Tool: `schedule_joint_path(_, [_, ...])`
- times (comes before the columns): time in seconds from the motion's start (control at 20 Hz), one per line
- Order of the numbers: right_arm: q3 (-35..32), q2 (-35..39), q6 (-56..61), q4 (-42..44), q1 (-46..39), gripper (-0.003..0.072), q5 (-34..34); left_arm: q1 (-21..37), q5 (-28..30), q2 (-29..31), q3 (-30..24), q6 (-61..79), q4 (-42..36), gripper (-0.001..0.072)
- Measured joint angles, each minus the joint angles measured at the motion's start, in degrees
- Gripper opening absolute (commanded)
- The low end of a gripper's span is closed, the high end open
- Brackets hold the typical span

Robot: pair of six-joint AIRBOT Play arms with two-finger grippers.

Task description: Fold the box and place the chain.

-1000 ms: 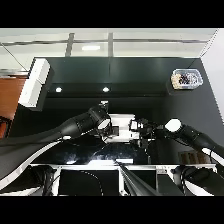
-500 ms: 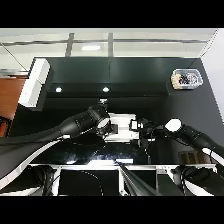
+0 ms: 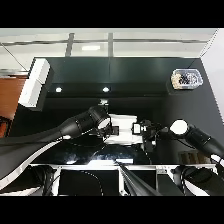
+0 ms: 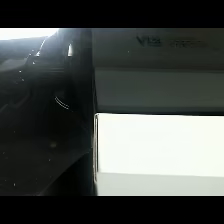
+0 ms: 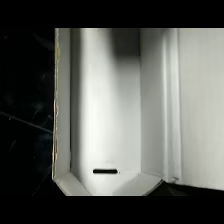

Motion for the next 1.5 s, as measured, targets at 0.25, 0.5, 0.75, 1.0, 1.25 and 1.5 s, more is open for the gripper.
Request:
schedule_joint_path(0.25, [0.0, 1.2, 0.28, -4.48, 0.0, 0.0671, 1.75, 0.04, -0.31, 0.0, 0.0, -0.15, 0.42, 0.0032])
schedule_joint_path(0.5, [0.0, 0.96, -0.37, -5.18, 0.0, 0.0466, 0.31, 0.04, -0.7, 0.0, 0.0, 0.02, 0.42, 0.0032])
schedule_joint_path(0.75, [0.0, 0.7, 0.02, -1.36, 0.79, 0.0242, -1.99, 0.04, -0.9, 0.0, 0.0, 0.0, 0.42, 0.0032])
schedule_joint_path(1.0, [0.0, -0.11, 3.78, 2.71, 3.5, 0.0241, -3.5, 0.04, -1.27, 0.0, 0.0, 0.07, 0.24, 0.0032])
schedule_joint_path(1.25, [0.0, -2.51, 5.84, 7.43, 4.48, 0.0242, -5.81, 0.04, -1.2, 0.0, 0.0, 0.07, 0.2, 0.0032])
schedule_joint_path(1.5, [0.0, -3.52, 6.34, 8.7, 4.66, 0.0399, -6.47, 0.04, -1.01, 0.0, 0.0, 0.02, 0.17, 0.0032])
